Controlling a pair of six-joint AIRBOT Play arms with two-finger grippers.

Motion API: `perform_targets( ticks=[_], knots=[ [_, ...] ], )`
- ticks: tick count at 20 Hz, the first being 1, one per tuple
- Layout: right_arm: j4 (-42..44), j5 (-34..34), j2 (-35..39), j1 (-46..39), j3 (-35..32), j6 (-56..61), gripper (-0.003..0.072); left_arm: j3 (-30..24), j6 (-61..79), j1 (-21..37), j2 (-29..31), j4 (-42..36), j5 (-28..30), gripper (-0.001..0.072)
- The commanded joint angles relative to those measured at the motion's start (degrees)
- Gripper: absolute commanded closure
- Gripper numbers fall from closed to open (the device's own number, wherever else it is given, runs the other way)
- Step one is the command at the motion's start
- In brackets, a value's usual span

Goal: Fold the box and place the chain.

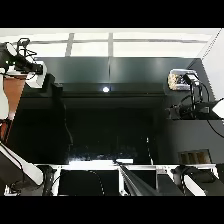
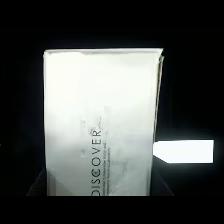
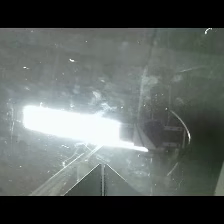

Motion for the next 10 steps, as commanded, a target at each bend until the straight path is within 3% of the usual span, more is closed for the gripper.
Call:
perform_targets(
  ticks=[1,2,3,8,9,10],
  knots=[
    [0.33,0.13,0.02,0.02,0.00,1.77,0.0669,3.76,-0.59,0.11,-3.89,0.37,2.21,0.0210],
    [0.35,0.44,0.02,0.02,0.00,1.77,0.0669,4.15,-0.61,0.11,-3.63,0.85,2.34,0.0043],
    [0.33,0.66,0.02,0.02,0.00,1.77,0.0669,4.94,-0.61,0.15,-3.04,1.16,2.21,-0.0009],
    [0.33,-1.70,0.02,0.02,1.92,0.48,0.0669,6.40,-0.92,-0.04,6.10,2.80,-1.66,0.0002],
    [0.28,-2.51,0.02,0.02,3.58,-0.94,0.0669,6.40,-3.26,-0.11,8.26,1.97,-3.19,0.0088],
    [0.28,-3.28,0.02,0.02,5.42,-2.47,0.0668,6.40,-9.29,-0.35,10.67,1.57,-8.48,0.0517]
  ],
)
